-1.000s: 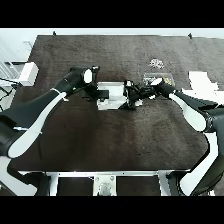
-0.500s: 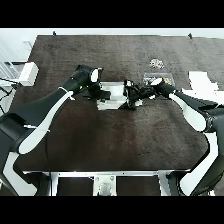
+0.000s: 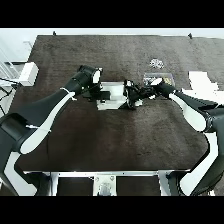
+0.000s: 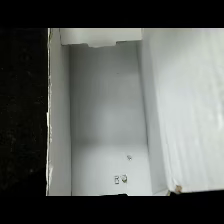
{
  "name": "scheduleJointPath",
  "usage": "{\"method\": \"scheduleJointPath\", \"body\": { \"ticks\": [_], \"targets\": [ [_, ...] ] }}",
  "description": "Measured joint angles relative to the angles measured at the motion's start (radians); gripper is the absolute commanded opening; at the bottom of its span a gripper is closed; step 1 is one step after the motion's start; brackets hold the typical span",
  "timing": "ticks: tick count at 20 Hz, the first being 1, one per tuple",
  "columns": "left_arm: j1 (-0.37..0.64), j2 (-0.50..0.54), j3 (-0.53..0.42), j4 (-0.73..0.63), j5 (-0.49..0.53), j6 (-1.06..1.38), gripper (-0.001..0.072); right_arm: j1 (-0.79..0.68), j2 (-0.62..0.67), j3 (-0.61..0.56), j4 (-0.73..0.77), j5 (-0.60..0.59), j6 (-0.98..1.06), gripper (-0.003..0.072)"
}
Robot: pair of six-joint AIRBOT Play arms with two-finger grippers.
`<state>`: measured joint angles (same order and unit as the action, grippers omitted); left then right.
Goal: Fold the box and place the chain.
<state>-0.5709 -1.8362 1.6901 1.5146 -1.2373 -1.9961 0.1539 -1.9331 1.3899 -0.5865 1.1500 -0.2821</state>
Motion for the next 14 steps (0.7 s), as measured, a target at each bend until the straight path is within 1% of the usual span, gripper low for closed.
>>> {"method": "scheduleJointPath", "body": {
  "ticks": [8,14],
  "targets": [
    [-0.002,-0.01,0.006,0.033,-0.017,-0.045,0.0417,0.0,0.0,0.0,0.0,0.0,0.0,0.0584],
    [-0.002,-0.069,0.095,0.045,-0.071,-0.056,0.0417,0.0,0.0,0.0,0.0,0.0,0.0,0.0584]
  ]
}}
